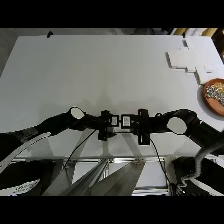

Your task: Fold the box and place the chain.

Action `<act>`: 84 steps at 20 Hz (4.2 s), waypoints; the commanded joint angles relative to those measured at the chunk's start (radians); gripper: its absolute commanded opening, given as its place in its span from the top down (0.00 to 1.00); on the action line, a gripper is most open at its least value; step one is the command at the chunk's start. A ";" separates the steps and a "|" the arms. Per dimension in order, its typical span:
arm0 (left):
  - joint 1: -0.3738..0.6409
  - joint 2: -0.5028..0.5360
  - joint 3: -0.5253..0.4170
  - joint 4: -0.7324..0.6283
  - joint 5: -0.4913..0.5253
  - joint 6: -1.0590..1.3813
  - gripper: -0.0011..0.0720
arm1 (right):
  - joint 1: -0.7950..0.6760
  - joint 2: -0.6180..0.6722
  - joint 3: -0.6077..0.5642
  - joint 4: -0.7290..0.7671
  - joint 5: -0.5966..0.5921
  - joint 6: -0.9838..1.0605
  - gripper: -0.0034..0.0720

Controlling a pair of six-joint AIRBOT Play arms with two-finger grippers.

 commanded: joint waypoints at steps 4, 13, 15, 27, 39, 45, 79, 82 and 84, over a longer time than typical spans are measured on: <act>0.000 0.001 0.000 -0.002 0.001 -0.003 0.45 | 0.000 0.016 -0.006 0.012 0.018 0.002 0.62; 0.000 0.001 0.000 -0.002 0.002 -0.003 0.45 | 0.000 0.086 -0.006 0.025 0.017 0.002 0.88; 0.000 0.001 0.000 -0.002 0.002 -0.003 0.45 | 0.000 0.053 -0.006 0.031 0.018 0.002 0.90; 0.000 0.001 0.000 -0.002 0.001 -0.003 0.45 | 0.000 -0.080 -0.006 0.042 0.047 0.002 0.93; 0.000 0.001 0.000 -0.002 0.001 -0.003 0.45 | -0.045 0.014 0.005 -0.071 0.053 0.125 0.93; 0.000 0.001 0.000 -0.002 0.002 -0.003 0.45 | -0.347 0.096 0.000 -0.376 0.261 0.500 0.93; 0.002 0.013 0.000 -0.083 0.005 -0.006 0.47 | -0.854 0.019 -0.007 -0.460 0.305 0.895 0.93; 0.018 0.116 0.000 -0.004 0.020 -0.135 0.45 | -0.854 0.019 -0.007 -0.460 0.305 0.895 0.93; 0.059 0.222 0.000 0.087 0.056 -0.304 0.46 | -0.854 0.019 -0.007 -0.460 0.305 0.895 0.93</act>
